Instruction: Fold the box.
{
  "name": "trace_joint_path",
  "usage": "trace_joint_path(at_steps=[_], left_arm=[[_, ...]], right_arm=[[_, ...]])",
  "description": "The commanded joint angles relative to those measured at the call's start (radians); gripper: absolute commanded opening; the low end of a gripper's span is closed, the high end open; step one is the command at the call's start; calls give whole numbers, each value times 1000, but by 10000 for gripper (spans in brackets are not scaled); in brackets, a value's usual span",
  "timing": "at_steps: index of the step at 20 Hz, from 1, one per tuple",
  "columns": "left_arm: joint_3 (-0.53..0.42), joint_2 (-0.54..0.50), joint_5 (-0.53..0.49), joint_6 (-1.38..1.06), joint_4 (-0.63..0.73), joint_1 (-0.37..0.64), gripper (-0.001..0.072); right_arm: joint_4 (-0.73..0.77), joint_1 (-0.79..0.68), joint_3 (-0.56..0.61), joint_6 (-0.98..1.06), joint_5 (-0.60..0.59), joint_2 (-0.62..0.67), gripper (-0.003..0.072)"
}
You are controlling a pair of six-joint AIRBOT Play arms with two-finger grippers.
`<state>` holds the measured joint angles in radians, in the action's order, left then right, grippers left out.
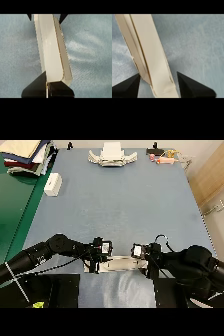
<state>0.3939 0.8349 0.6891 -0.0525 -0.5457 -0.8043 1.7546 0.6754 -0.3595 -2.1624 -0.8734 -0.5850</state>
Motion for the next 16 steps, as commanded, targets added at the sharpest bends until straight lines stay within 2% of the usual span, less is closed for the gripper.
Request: trace_joint_path(at_steps=[1,3,7,16], left_arm=[[0,0,0,0,0,0,14],[0,0,0,0,0,0,14],[0,0,0,0,0,0,14],[0,0,0,0,0,0,14]], right_arm=[[363,-204,36,-426,19,-24,720],[453,-251,50,-517,20,-63,720],[440,-251,49,-515,16,-115,720],[441,-251,44,-516,8,-101,720]])
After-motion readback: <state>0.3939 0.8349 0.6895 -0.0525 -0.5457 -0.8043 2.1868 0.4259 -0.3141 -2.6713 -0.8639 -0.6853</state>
